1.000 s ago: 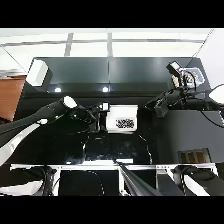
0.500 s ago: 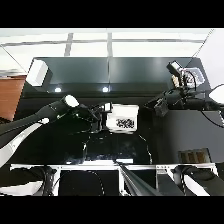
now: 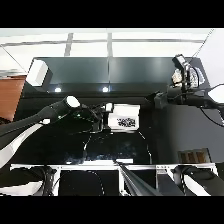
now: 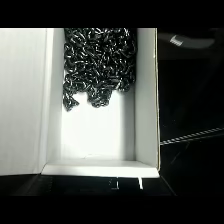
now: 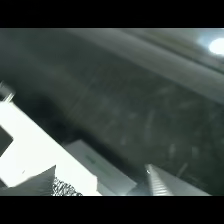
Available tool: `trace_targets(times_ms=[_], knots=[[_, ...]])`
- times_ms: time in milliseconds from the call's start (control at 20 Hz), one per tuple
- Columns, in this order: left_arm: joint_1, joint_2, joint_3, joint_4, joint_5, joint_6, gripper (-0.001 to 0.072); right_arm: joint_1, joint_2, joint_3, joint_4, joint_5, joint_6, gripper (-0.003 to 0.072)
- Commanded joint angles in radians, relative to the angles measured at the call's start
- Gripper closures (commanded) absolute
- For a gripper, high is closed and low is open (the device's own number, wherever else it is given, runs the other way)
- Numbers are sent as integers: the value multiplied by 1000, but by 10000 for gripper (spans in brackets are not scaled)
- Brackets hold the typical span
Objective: Fold the box and place the chain.
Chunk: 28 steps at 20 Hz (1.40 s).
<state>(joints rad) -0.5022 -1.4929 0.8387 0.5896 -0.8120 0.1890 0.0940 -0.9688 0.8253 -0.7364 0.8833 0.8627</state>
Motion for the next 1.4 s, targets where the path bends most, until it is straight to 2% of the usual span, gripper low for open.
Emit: trace_targets(times_ms=[0,250,350,450,700,750,1350], knots=[[-1,1,1,0,19,-36,316,4,-64,1,5,-83,107,-20],[-1,1,1,1,19,-36,316,85,-204,2,32,-163,101,-17],[-1,1,1,1,19,-36,316,123,-232,1,27,-158,89,-17],[-1,1,1,1,19,-36,316,146,-231,2,25,-107,-35,-17],[-1,1,1,0,19,-36,316,148,-230,23,21,149,-469,-17],[-1,1,1,0,19,-36,316,153,-230,23,21,170,-542,-17],[-1,1,1,0,16,-36,316,216,-246,10,-27,142,-643,-17]])
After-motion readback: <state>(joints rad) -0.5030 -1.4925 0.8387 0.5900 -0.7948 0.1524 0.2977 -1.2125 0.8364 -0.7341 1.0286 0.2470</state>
